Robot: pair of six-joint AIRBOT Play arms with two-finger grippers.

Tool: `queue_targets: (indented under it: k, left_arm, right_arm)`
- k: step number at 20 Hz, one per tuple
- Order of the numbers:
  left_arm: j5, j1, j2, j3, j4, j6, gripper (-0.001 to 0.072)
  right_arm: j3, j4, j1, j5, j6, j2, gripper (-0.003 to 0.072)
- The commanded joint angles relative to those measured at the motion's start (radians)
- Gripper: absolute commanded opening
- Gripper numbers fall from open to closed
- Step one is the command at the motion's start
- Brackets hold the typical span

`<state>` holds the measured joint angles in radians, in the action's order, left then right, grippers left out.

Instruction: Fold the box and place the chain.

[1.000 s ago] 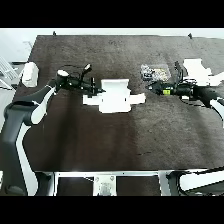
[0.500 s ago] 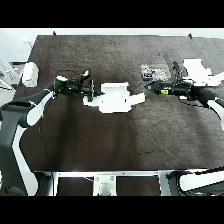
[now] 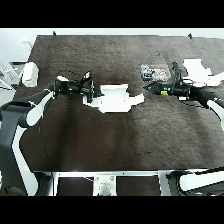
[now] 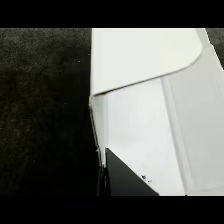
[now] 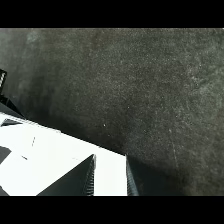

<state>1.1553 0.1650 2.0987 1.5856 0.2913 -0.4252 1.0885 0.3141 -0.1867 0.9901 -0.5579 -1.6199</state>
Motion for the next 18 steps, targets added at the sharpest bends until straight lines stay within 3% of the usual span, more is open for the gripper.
queue_targets:
  k: [1, 5, 10, 12, 13, 15, 18]
  left_arm:
    - [-0.022, 0.0, 0.001, 0.0, 0.015, -0.002, 0.0022]
    - [-0.021, 0.0, 0.001, 0.0, 0.015, -0.002, 0.0022]
    - [-0.021, 0.0, 0.001, 0.0, 0.015, -0.002, 0.0022]
    - [-0.021, 0.0, 0.001, 0.0, 0.015, -0.002, 0.0022]
    - [-0.021, 0.0, 0.001, 0.0, 0.014, -0.002, 0.0022]
    - [-0.022, 0.0, 0.001, 0.0, 0.014, -0.002, 0.0022]
    - [-0.021, 0.0, 0.001, 0.0, 0.014, -0.002, 0.0022]
  right_arm:
    - [-0.001, -0.071, 0.0, 0.059, 0.088, 0.004, 0.0235]
    - [-0.035, -0.12, 0.005, 0.172, 0.164, 0.103, 0.0234]
    - [-0.294, -0.096, 0.024, 0.133, 0.341, 0.385, 0.0241]
    - [-0.357, -0.043, 0.052, 0.133, 0.499, 0.415, 0.0456]
    - [-0.378, -0.033, 0.068, 0.132, 0.598, 0.412, 0.0525]
    - [-0.399, -0.018, 0.092, 0.116, 0.777, 0.403, 0.0524]
    - [-0.401, 0.077, 0.148, -0.031, 0.935, 0.389, 0.0552]
